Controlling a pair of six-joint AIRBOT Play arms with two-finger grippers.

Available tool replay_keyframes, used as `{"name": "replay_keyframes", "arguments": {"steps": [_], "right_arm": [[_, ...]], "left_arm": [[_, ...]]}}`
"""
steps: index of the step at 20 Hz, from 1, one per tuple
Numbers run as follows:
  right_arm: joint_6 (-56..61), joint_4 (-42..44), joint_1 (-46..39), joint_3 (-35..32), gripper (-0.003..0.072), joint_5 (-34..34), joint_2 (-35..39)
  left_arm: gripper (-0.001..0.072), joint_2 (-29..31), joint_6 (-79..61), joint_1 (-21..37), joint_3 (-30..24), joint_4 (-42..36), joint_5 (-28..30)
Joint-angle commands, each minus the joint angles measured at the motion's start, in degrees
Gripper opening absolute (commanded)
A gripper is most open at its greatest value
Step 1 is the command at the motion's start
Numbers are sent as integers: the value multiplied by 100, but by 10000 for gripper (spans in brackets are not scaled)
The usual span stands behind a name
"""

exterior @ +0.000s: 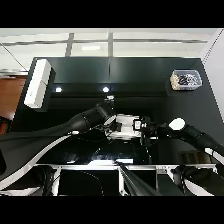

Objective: Fold the box and place the chain.

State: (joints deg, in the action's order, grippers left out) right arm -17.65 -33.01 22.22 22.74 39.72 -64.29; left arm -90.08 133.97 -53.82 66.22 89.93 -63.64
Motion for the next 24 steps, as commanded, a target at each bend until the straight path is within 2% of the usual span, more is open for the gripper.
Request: {"name": "replay_keyframes", "arguments": {"steps": [1, 3, 5, 9, 10, 12, 24], "right_arm": [[-13, -4, 4, 2, 461, 2, -4], [-15, -4, 4, 4, 461, 2, -4], [-13, -4, 4, 2, 461, 2, -4], [-13, -4, 4, 2, 461, 2, -4], [-13, -4, 4, 2, 461, 2, -4], [-13, -4, 4, 2, 461, 2, -4], [-15, -4, 4, 2, 461, 2, -4]], "left_arm": [[90, -48, -24, -13, 61, -39, -138], [88, -48, -26, -15, 61, -42, -138], [28, -48, -57, -15, 61, -44, -127], [32, -46, -72, -13, 63, -46, -120], [54, -42, -72, -13, 63, -46, -127], [245, -37, -70, -4, 72, -39, -144], [249, 13, 24, 144, 72, 4, -225]]}}
